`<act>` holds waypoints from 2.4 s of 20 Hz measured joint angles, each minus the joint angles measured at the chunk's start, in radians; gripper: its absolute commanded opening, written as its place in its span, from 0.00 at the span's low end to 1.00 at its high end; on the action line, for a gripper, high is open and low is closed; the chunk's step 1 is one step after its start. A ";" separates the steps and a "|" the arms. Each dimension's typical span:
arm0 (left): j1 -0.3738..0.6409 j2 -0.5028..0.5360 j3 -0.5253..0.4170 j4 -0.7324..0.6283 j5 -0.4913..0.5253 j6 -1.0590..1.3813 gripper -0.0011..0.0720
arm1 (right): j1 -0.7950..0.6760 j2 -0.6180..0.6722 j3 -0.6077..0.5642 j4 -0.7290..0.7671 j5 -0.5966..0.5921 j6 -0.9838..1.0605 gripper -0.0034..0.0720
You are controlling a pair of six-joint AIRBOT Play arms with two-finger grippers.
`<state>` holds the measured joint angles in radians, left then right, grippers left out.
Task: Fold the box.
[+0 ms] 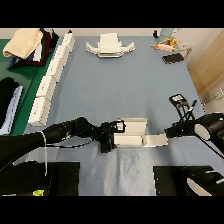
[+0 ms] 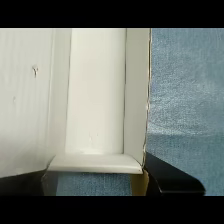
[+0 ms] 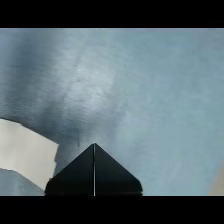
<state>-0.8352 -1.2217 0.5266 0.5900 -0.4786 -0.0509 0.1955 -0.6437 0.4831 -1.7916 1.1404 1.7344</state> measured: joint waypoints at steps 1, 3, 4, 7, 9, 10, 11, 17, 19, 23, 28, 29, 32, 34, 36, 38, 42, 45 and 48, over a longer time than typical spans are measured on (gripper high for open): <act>0.000 0.000 0.000 0.000 0.000 0.000 0.60 | -0.037 -0.012 -0.003 0.013 0.012 0.042 0.05; 0.000 0.000 0.000 0.000 0.000 0.000 0.60 | -0.099 -0.052 -0.016 0.092 0.023 0.066 0.05; 0.000 0.000 0.000 0.000 0.000 0.000 0.60 | -0.119 -0.077 -0.023 0.151 0.023 0.059 0.05; 0.000 0.000 0.000 0.000 0.000 0.000 0.60 | -0.151 -0.149 -0.033 0.316 0.007 -0.014 0.05; 0.000 0.000 0.000 0.001 0.000 0.001 0.60 | -0.160 -0.185 -0.035 0.411 0.000 -0.075 0.05; 0.000 0.000 0.000 0.001 0.000 0.001 0.60 | -0.164 -0.195 -0.035 0.458 0.000 -0.103 0.05; 0.000 0.000 0.000 0.001 0.000 0.001 0.60 | -0.165 -0.201 -0.033 0.494 -0.001 -0.130 0.05; 0.000 0.000 0.000 0.001 0.000 0.001 0.60 | -0.171 -0.164 0.004 0.615 0.025 -0.200 0.37; 0.000 0.000 0.000 0.001 0.000 0.001 0.60 | -0.171 -0.142 0.017 0.635 0.035 -0.208 0.47; 0.000 0.000 0.000 0.001 -0.001 0.001 0.60 | -0.171 -0.122 0.027 0.716 0.050 -0.237 0.47; 0.000 0.000 0.000 0.001 -0.001 0.001 0.60 | -0.171 -0.123 0.029 0.806 0.053 -0.274 0.47; 0.000 0.000 0.000 0.001 -0.001 0.001 0.60 | -0.170 -0.127 0.029 0.813 0.054 -0.277 0.47; 0.000 0.000 0.000 0.001 -0.001 0.001 0.60 | -0.163 -0.151 0.029 0.824 0.053 -0.282 0.47; 0.000 0.000 0.000 0.001 -0.001 0.000 0.60 | -0.137 -0.166 0.030 0.812 0.043 -0.275 0.47; 0.000 0.000 0.000 0.001 -0.001 0.000 0.60 | -0.093 -0.177 0.030 0.781 0.021 -0.243 0.47; 0.000 0.000 0.000 0.001 -0.001 0.000 0.60 | -0.035 -0.185 0.031 0.739 -0.005 -0.189 0.47; 0.000 0.000 0.000 0.001 -0.001 0.000 0.60 | 0.088 -0.191 0.045 0.605 -0.040 -0.022 0.44; 0.000 0.000 0.000 0.001 -0.001 0.000 0.60 | 0.170 -0.201 0.068 0.509 -0.049 0.110 0.44; 0.000 0.000 0.000 0.001 -0.001 0.000 0.60 | 0.240 -0.240 0.108 0.430 -0.050 0.230 0.44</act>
<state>-0.8352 -1.2217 0.5266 0.5907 -0.4793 -0.0505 0.4351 -0.8841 0.5907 -1.3617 1.0904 1.9640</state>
